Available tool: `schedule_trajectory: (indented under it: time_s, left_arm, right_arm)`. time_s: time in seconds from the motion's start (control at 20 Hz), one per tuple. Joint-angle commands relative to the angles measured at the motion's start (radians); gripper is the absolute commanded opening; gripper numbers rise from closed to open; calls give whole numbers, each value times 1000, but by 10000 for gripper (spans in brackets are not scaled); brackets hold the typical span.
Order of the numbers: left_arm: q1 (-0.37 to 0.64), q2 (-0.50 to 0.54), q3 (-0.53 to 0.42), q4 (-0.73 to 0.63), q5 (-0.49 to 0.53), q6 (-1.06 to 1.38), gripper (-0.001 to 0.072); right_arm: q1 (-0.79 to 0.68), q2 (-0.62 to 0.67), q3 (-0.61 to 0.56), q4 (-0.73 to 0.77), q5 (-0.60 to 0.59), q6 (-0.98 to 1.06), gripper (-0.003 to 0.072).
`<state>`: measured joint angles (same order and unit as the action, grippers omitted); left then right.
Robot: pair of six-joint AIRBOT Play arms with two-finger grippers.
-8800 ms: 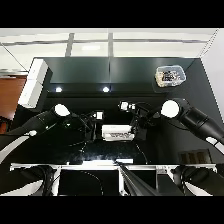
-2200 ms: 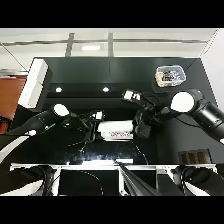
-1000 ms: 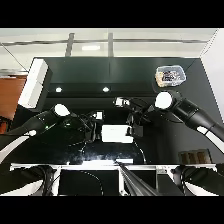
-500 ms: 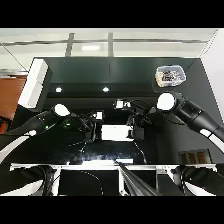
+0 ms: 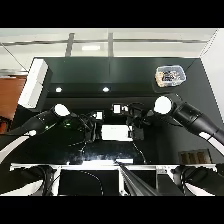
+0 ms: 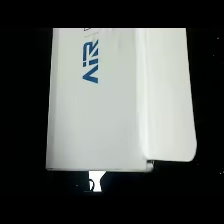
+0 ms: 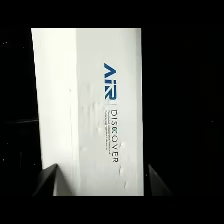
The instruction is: Fold the box and place the chain.
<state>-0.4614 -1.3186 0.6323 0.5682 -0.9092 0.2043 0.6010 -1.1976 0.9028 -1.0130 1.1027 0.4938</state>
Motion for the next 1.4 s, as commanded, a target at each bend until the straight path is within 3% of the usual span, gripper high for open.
schedule_trajectory:
  time_s: [0.0, 0.5, 0.55, 0.65, 1.35]
  left_arm:
    - [1, 0, 0, 0, 0, 1, 350]
    - [1, 0, 0, 0, 0, 0, 350]
    - [1, 0, 0, 0, 0, 1, 350]
    - [1, 0, 0, 0, 0, 0, 351]
    - [1, 0, 0, 0, 0, 0, 350]
  right_arm:
    - [2, 0, 0, -10, 2, -1, 490]
    - [2, 0, 0, 7, 19, 23, 482]
    - [2, 0, 0, 11, 19, 23, 380]
    - [2, 0, 0, 12, 19, 23, 315]
    - [2, 0, 0, 11, 19, 24, 304]
